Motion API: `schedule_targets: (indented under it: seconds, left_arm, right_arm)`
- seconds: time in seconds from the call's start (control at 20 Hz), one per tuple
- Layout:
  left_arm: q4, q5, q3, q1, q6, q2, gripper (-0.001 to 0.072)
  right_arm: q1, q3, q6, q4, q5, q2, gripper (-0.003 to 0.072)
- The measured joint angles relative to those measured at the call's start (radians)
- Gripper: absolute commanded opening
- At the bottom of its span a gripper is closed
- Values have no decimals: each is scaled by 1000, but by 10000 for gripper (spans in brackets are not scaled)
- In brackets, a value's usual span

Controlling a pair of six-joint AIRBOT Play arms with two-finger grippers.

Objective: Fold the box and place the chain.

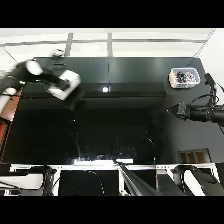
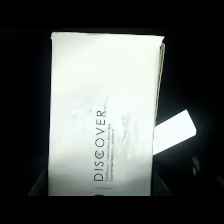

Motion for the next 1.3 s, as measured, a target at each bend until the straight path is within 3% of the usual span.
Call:
schedule_targets:
  seconds: [0.2,0.45,0.5,0.55,0.7,0.85,0.9,0.95,1.0,1.05,1.2,1.3]
  left_arm:
    - [5,-26,204,190,-74,-147,347]
    - [31,-60,499,247,-92,-374,377]
    - [32,-84,547,250,-95,-410,580]
    - [31,-100,591,250,-95,-446,718]
    - [67,-150,687,243,-115,-499,718]
    - [150,-192,759,232,-182,-476,713]
    - [166,-203,771,228,-203,-452,678]
    - [180,-214,782,222,-233,-420,575]
    - [188,-237,788,214,-268,-386,330]
    - [192,-264,790,205,-298,-352,22]
    - [174,-373,749,172,-362,-233,23]
    - [131,-410,650,132,-385,-123,23]
  right_arm:
    - [0,0,0,5,-8,0,9]
    - [0,0,2,8,-14,0,9]
    - [0,0,6,8,-17,0,9]
    - [0,0,9,9,-23,0,9]
    - [0,0,13,17,-39,0,9]
    - [13,0,14,24,-56,0,9]
    - [32,0,16,24,-74,0,9]
    - [60,0,16,23,-105,-3,9]
    - [94,1,16,19,-144,-7,9]
    - [135,2,16,13,-190,-13,9]
    - [249,3,15,-35,-344,-27,9]
    - [294,3,15,-115,-422,-31,8]
